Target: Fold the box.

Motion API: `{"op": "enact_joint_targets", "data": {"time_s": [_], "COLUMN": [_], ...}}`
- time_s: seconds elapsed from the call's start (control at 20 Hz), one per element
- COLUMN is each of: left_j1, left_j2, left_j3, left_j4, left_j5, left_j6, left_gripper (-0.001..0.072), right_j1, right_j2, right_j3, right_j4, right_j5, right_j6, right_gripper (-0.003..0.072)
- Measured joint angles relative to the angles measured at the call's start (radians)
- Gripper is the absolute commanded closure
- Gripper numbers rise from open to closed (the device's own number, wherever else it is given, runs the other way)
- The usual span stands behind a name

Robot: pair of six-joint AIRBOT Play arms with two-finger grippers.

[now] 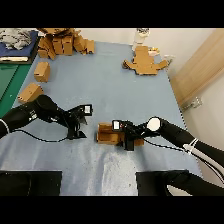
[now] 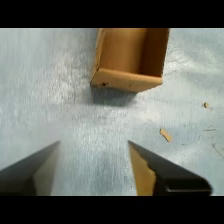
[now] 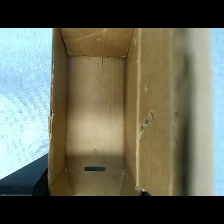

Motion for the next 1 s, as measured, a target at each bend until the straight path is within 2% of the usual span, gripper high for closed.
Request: {"op": "enact_joint_targets", "data": {"time_s": [0.25, 0.5, 1.0], "left_j1": [-0.091, -0.175, -0.22], "left_j2": [-0.016, -0.026, -0.1], "left_j3": [-0.012, -0.019, -0.019], "left_j4": [-0.061, -0.079, -0.103], "left_j5": [0.002, 0.08, 0.171], "left_j6": [0.087, 0.07, 0.047], "left_gripper": [0.0011, 0.0011, 0.0011], "right_j1": [0.0, 0.0, -0.002], "right_j2": [0.0, 0.0, 0.0], "right_j3": [0.0, 0.0, 0.0], "right_j4": [0.008, 0.016, 0.018], "right_j5": [-0.001, -0.001, 0.01], "right_j6": [0.0, 0.0, 0.0], "right_gripper": [0.0108, 0.0109, 0.0109]}}
